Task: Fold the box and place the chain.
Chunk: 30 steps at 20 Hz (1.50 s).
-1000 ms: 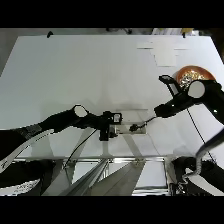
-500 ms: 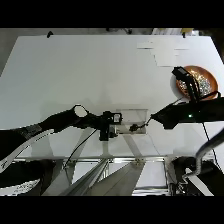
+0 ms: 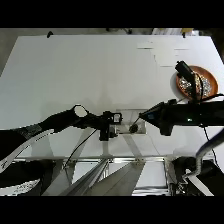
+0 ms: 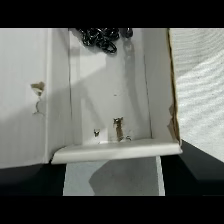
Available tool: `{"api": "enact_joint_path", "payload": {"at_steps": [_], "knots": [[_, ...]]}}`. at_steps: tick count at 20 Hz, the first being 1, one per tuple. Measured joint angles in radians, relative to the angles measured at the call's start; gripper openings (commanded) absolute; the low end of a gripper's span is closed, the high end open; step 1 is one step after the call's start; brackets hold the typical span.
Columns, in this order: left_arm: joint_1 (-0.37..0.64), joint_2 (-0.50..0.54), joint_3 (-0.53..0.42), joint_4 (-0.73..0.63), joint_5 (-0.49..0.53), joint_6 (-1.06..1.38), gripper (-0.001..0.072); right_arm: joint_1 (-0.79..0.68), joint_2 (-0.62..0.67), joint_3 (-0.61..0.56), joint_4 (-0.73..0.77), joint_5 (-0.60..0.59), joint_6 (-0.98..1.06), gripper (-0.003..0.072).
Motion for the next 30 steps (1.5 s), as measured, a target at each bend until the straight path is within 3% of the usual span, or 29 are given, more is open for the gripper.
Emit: {"api": "enact_joint_path", "payload": {"at_steps": [7, 14, 16, 18, 19, 21, 22, 24, 30], "knots": [[0.000, 0.000, 0.000, 0.000, 0.000, 0.000, 0.0210, 0.248, -0.106, -0.036, -0.144, -0.164, 0.059, 0.0020], [0.000, 0.000, 0.000, 0.000, 0.000, 0.000, 0.0210, 0.321, -0.227, -0.064, -0.275, -0.264, 0.129, 0.0024], [0.000, 0.000, 0.000, 0.000, 0.000, 0.000, 0.0210, 0.325, -0.254, -0.093, -0.294, -0.296, 0.136, 0.0110], [0.000, 0.000, 0.000, 0.000, 0.000, 0.000, 0.0210, 0.328, -0.275, -0.116, -0.308, -0.320, 0.139, 0.0290], [0.000, 0.000, 0.000, 0.000, 0.000, 0.000, 0.0210, 0.328, -0.280, -0.121, -0.315, -0.326, 0.139, 0.0296], [0.000, 0.000, 0.000, 0.000, 0.000, 0.000, 0.0210, 0.328, -0.282, -0.109, -0.332, -0.321, 0.139, 0.0291], [0.000, 0.000, 0.000, 0.000, 0.000, 0.000, 0.0210, 0.325, -0.277, -0.090, -0.346, -0.304, 0.139, 0.0237], [0.000, 0.000, 0.000, 0.000, 0.000, 0.000, 0.0210, 0.303, -0.259, -0.034, -0.380, -0.258, 0.140, 0.0024], [0.000, 0.000, 0.000, 0.000, 0.000, 0.000, 0.0210, 0.083, -0.213, 0.090, -0.520, -0.183, 0.218, 0.0020]]}}
